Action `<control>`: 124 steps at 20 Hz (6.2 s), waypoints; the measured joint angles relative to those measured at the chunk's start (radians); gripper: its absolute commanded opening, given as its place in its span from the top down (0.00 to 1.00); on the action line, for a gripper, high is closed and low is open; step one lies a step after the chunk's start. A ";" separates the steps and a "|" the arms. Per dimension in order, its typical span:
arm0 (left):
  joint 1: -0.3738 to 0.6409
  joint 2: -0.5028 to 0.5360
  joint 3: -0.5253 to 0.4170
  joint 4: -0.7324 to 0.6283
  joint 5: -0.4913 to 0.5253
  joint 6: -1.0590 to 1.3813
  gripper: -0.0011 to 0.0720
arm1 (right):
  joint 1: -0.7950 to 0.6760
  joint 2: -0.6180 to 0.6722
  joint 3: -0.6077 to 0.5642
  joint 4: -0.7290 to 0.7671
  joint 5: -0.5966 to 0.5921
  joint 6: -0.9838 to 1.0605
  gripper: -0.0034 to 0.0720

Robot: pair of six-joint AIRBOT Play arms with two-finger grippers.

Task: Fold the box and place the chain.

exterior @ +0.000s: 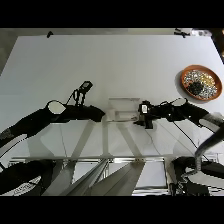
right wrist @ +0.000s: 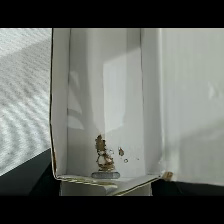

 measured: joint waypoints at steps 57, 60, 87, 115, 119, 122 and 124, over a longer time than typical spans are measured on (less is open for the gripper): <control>-0.323 -0.484 0.757 0.898 -0.644 -1.564 0.46 | 0.000 0.000 0.000 0.000 0.000 0.000 0.42; -0.338 -0.501 0.760 0.900 -0.652 -1.584 0.66 | 0.000 0.000 0.000 0.000 0.000 0.000 0.42; -0.326 -0.516 0.762 0.920 -0.672 -1.590 0.98 | -0.001 0.000 0.000 0.001 -0.001 0.000 0.42; -0.351 -0.510 0.735 0.948 -0.621 -1.494 0.74 | -0.001 0.000 0.000 0.000 0.000 -0.001 0.42; -0.349 -0.473 0.735 0.933 -0.626 -1.450 0.21 | 0.000 0.000 0.000 -0.001 0.000 -0.002 0.42; -0.336 -0.429 0.735 0.938 -0.628 -1.381 0.19 | 0.000 0.000 0.000 -0.001 0.000 -0.001 0.42; -0.322 -0.393 0.735 0.943 -0.633 -1.321 0.19 | 0.000 0.000 0.000 0.000 0.000 0.000 0.42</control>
